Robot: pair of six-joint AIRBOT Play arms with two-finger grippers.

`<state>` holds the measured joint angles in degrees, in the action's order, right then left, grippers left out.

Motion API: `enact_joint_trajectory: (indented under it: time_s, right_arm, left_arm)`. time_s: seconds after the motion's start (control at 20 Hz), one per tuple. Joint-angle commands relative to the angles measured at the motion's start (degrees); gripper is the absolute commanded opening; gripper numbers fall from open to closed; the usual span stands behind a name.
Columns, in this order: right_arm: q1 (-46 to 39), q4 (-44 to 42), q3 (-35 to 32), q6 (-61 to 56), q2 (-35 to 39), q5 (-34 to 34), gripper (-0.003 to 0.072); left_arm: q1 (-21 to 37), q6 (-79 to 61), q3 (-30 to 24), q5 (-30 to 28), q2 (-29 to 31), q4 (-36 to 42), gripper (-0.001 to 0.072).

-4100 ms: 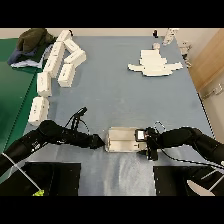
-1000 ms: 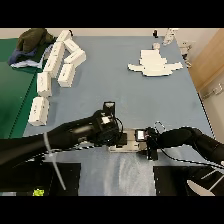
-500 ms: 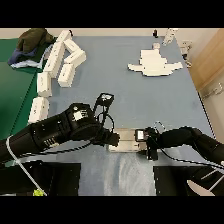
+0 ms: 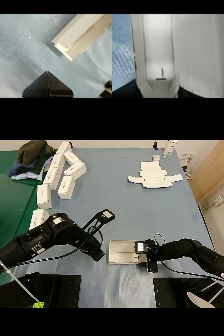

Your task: Fold the box.

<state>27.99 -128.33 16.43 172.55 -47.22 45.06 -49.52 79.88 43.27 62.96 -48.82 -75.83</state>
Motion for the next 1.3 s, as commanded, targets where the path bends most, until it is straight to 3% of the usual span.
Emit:
enact_joint_trajectory:
  time_s: [0.0,0.05,0.1,0.3,0.5,0.75,1.25]
  right_arm:
    - [0.0,0.0,0.0,0.0,0.0,0.0,0.0527]
    - [0.0,0.0,0.0,0.0,0.0,0.0,0.0527]
    - [0.0,0.0,0.0,0.0,0.0,0.0,0.0527]
    - [0.0,0.0,0.0,0.0,0.0,0.0,0.0527]
    - [0.0,0.0,0.0,0.0,0.0,0.0,0.0527]
    - [0.0,0.0,0.0,0.0,0.0,0.0,0.0527]
    - [0.0,0.0,0.0,0.0,0.0,0.0,0.0527]
  left_arm:
    - [8.5,-40.4,-9.7,-5.2,5.5,15.3,0.0059]
    - [10.7,-48.7,-12.3,-7.3,5.9,18.8,0.0485]
    - [12.3,-53.8,-14.8,-10.8,5.9,22.1,0.0695]
    - [14.2,-76.4,-22.8,-22.8,5.9,36.7,0.0695]
    - [14.2,-94.1,-26.2,-25.1,2.6,51.3,0.0695]
    - [14.0,-100.3,-26.1,-27.2,-2.8,56.9,0.0695]
    - [9.4,-99.8,-24.5,-29.7,-9.6,59.0,0.0695]
